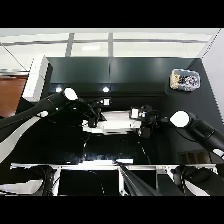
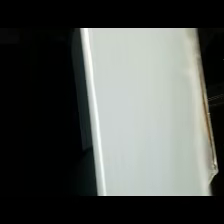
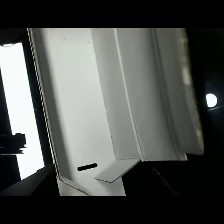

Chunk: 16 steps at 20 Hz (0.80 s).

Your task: Fold the box and place the chain.

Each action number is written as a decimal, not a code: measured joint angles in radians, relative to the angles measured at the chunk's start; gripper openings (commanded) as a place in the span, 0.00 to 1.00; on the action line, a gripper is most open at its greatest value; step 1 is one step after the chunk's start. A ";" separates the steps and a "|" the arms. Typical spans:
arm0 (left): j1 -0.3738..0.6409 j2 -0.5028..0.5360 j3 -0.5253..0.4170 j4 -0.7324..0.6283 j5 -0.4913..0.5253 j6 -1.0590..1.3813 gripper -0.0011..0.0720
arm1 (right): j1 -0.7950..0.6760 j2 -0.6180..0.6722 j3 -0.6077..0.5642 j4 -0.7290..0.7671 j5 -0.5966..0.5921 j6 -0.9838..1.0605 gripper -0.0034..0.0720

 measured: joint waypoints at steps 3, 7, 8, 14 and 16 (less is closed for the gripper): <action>0.000 0.000 0.000 0.000 0.000 0.000 0.06 | -0.016 -0.011 0.008 0.032 0.001 -0.019 0.96; 0.000 0.000 0.000 0.000 -0.001 0.000 0.06 | -0.028 -0.054 0.012 0.136 0.002 -0.116 0.96; 0.000 0.000 0.000 0.000 -0.001 0.000 0.06 | -0.033 -0.065 0.012 0.158 0.005 -0.138 0.96; 0.000 0.000 0.000 0.000 -0.001 0.000 0.06 | -0.087 -0.144 0.012 0.255 0.054 -0.290 0.96; 0.000 0.000 0.000 0.000 -0.002 0.000 0.06 | -0.095 -0.178 0.012 0.270 0.071 -0.319 0.96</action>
